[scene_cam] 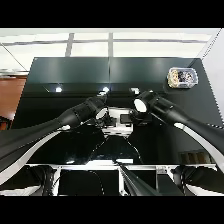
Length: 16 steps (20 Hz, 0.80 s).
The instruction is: Fold the box and place the chain.
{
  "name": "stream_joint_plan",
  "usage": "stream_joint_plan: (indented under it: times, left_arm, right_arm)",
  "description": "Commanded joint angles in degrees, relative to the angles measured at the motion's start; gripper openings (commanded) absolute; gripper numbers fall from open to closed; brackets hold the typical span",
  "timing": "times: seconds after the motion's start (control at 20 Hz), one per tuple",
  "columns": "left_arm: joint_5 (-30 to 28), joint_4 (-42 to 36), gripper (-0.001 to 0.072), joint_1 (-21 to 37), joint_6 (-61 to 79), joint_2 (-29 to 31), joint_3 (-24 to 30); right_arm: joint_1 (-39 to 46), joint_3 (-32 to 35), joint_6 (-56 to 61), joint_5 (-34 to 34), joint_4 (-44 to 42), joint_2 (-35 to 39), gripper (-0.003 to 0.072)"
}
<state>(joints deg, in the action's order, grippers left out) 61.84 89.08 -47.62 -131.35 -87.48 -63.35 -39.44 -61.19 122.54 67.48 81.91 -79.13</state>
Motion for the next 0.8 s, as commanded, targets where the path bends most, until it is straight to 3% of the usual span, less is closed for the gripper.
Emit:
stream_joint_plan:
  times: [0.0, 0.2, 0.4, 0.5, 0.6, 0.65, 0.7, 0.75]
  left_arm:
    - [-0.1, 0.0, 0.0028, 0.0, -0.1, 0.0, 0.0]
    - [0.0, 0.0, 0.0028, 0.0, -0.1, 0.0, 0.0]
    - [0.0, 0.0, 0.0028, 0.0, -0.1, 0.0, 0.0]
    - [0.0, 0.0, 0.0028, 0.0, -0.1, 0.0, 0.0]
    - [0.0, 0.0, 0.0028, 0.0, -0.1, 0.0, 0.0]
    - [-0.1, 0.0, 0.0028, 0.0, -0.1, 0.0, 0.0]
    - [-0.1, 0.0, 0.0028, 0.0, -0.1, 0.0, 0.0]
    - [-0.1, 0.0, 0.0029, 0.0, -0.1, 0.0, 0.0]
  right_arm:
    - [0.8, -0.6, -6.9, 0.9, 1.1, 8.0, 0.0444]
    - [4.9, -0.6, -11.2, 3.1, 7.1, 21.5, 0.0444]
    - [13.2, -0.2, -11.2, 5.8, 32.6, 26.3, 0.0444]
    - [20.9, 2.5, -11.1, 0.5, 36.7, 26.2, 0.0443]
    - [29.7, 7.9, -9.2, -9.0, 36.1, 26.1, 0.0445]
    - [33.8, 11.4, -6.9, -14.8, 35.7, 25.9, 0.0492]
    - [37.2, 14.5, -5.5, -19.8, 34.1, 25.2, 0.0716]
    - [40.4, 16.6, -5.4, -23.4, 30.9, 23.8, 0.0717]
